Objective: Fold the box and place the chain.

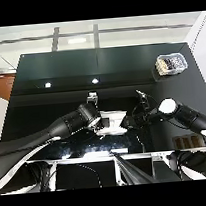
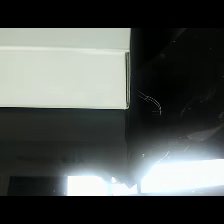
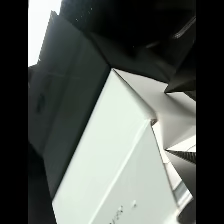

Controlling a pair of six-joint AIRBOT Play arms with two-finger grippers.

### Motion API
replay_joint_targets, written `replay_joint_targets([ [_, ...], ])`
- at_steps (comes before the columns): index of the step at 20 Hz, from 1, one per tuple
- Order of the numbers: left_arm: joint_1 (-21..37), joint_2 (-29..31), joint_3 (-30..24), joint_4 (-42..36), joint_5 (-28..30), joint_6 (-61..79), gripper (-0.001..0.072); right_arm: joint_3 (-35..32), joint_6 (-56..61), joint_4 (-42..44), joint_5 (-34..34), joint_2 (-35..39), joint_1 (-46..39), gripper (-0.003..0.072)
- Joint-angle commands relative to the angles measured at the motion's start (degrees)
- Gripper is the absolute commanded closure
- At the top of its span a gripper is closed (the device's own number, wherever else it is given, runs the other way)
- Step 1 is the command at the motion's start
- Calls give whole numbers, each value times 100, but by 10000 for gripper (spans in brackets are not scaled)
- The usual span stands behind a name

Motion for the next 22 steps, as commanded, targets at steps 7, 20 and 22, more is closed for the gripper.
replay_joint_targets([
  [7, -2, -4, -4, -2, 9, 0, 676, 590, 2057, -1961, -208, -4, 841, 370],
  [20, -2, -4, -4, 11, 31, 0, 676, 1147, 3230, -3178, 361, -313, 1325, 379],
  [22, -2, -4, -4, 9, 28, 0, 676, 1329, 3298, -3228, 562, -463, 1366, 379],
])
